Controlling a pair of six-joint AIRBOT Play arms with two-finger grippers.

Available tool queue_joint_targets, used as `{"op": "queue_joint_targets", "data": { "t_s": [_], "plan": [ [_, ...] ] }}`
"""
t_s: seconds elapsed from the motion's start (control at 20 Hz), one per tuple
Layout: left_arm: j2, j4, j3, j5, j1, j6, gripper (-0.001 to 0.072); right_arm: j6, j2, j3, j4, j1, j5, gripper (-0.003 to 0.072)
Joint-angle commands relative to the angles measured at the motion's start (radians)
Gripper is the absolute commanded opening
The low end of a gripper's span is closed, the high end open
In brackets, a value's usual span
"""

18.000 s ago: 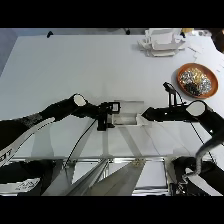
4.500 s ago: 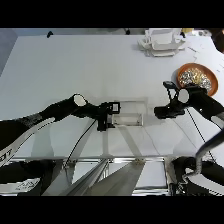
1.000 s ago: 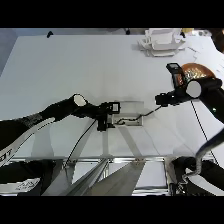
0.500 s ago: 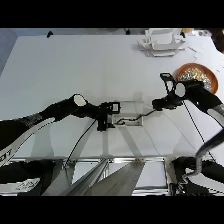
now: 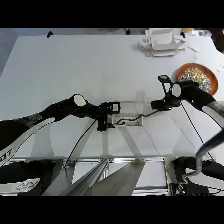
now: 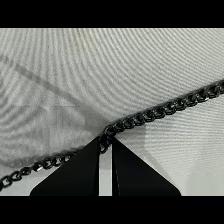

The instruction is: Fold the box and place the chain.

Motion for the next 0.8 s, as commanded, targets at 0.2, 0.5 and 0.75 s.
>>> {"op": "queue_joint_targets", "data": {
  "t_s": [0.2, 0.5, 0.75],
  "plan": [
    [0.001, 0.000, 0.000, 0.000, 0.001, 0.000, 0.0253, -0.084, 0.169, 0.000, 0.006, 0.001, 0.073, 0.0017],
    [0.001, 0.000, 0.000, 0.000, 0.001, 0.000, 0.0253, -0.134, 0.452, 0.000, 0.128, 0.001, 0.180, 0.0017],
    [0.001, 0.000, 0.000, 0.000, 0.001, 0.000, 0.0253, -0.201, 0.656, 0.000, 0.403, 0.001, 0.200, 0.0017]
  ]
}}
